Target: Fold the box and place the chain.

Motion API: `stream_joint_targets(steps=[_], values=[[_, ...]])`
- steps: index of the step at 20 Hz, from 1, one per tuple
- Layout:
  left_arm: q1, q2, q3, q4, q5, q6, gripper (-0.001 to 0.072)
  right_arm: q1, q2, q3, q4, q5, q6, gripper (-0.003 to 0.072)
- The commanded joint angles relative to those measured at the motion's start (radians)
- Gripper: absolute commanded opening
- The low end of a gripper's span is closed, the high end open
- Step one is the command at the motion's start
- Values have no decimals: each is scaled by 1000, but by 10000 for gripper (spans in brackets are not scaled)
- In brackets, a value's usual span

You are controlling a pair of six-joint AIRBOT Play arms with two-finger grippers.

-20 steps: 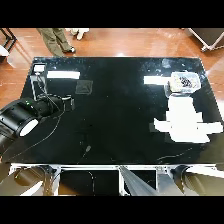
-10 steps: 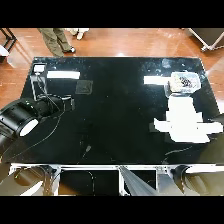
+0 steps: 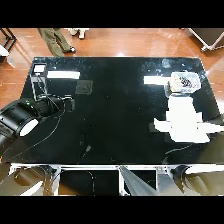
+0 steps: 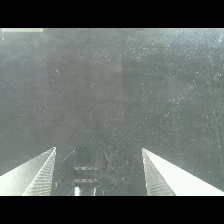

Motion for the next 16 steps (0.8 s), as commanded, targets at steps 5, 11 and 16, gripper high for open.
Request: stream_joint_targets(steps=[5,11,16], values=[[1,-1,0,-1,0,0,621,2,0,1,5,34,-26,142],[1,-1,0,-1,0,0,621,2,2,1,76,57,-45,121],[1,-1,0,-1,1,0,621,2,11,-13,124,84,-56,16]])
